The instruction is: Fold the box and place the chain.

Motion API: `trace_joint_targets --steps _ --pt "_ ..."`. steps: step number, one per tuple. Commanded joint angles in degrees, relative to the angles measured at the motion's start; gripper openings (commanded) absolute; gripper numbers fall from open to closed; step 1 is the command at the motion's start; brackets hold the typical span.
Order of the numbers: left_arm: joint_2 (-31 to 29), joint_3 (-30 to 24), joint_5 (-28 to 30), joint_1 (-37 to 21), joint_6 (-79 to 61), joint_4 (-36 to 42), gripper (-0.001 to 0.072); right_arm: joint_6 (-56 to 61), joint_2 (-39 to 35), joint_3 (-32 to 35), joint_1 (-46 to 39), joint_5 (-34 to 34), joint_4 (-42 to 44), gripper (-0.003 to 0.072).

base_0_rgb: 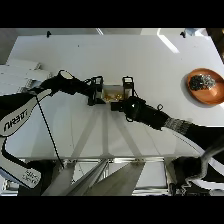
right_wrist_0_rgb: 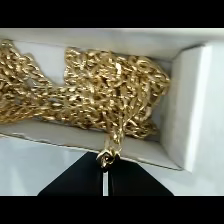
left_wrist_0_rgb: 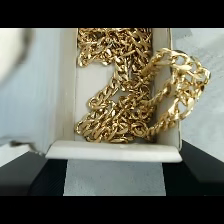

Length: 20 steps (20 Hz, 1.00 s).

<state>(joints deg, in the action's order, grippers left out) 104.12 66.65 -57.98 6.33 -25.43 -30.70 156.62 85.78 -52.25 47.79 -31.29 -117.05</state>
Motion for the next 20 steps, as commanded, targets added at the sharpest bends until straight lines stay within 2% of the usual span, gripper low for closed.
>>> trace_joint_targets --steps 1,7,10,16,20 --pt "-0.04 0.02 -0.07 -0.04 -0.02 -0.07 0.0296 0.59 -0.15 -0.07 0.44 0.59 -0.81 0.0014" --pt "-0.04 0.02 -0.09 -0.04 -0.02 -0.07 0.0296 -4.37 -6.64 -0.07 2.08 0.46 -1.09 0.0014" --pt "-0.04 0.02 -0.07 -0.04 -0.02 -0.07 0.0296 -4.35 -9.79 -0.09 1.97 0.81 -3.98 0.0014" --pt "-0.04 0.02 -0.07 -0.04 -0.02 -0.07 0.0296 -4.35 -10.27 -0.09 -3.15 6.34 -6.23 0.0014" --pt "-0.04 0.02 -0.07 -0.04 -0.04 -0.07 0.0296 -5.31 -10.01 -0.09 -7.56 6.84 -7.19 0.0014"
